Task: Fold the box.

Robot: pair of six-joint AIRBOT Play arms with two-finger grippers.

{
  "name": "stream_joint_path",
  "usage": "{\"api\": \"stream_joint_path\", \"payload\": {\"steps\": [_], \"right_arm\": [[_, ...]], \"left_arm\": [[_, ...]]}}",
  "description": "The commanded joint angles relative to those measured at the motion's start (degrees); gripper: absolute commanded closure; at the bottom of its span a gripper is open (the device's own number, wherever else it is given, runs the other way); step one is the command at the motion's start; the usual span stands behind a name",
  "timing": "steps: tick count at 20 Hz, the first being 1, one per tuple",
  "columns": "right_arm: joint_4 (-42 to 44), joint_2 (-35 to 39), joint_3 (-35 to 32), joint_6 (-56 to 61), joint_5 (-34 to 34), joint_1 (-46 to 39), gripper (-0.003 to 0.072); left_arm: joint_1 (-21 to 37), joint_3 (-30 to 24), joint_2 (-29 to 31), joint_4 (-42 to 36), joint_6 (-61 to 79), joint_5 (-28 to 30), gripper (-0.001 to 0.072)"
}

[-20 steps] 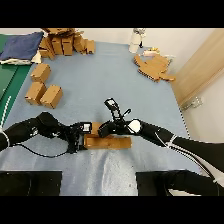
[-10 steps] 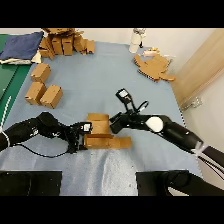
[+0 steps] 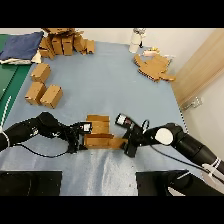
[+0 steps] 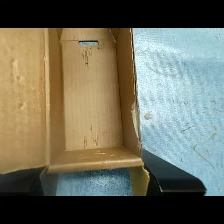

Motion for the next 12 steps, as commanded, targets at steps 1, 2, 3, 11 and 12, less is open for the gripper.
{"api": "stream_joint_path", "payload": {"steps": [1, 2, 3, 11, 12], "right_arm": [[0.3, -0.7, -3.4, -8.8, -4.3, 3.2, 0.0187], [0.3, -1.1, -3.4, -9.0, -8.4, 3.3, 0.0186], [0.3, -1.4, -3.4, -9.0, -11.7, 3.3, 0.0186], [1.4, -3.9, -3.4, -9.1, -16.0, 3.8, 0.0111], [1.6, -3.9, -3.4, -9.1, -16.4, 4.2, 0.0111]], "left_arm": [[0.1, 0.0, 0.0, 0.0, 0.0, -0.1, 0.0697], [0.1, 0.0, 0.0, 0.0, 0.0, -0.1, 0.0696], [0.1, 0.0, 0.0, 0.0, 0.0, -0.1, 0.0697], [0.1, 0.0, 0.0, 0.0, 0.0, -0.1, 0.0697], [0.1, 0.0, 0.0, 0.0, 0.0, -0.1, 0.0696]]}}
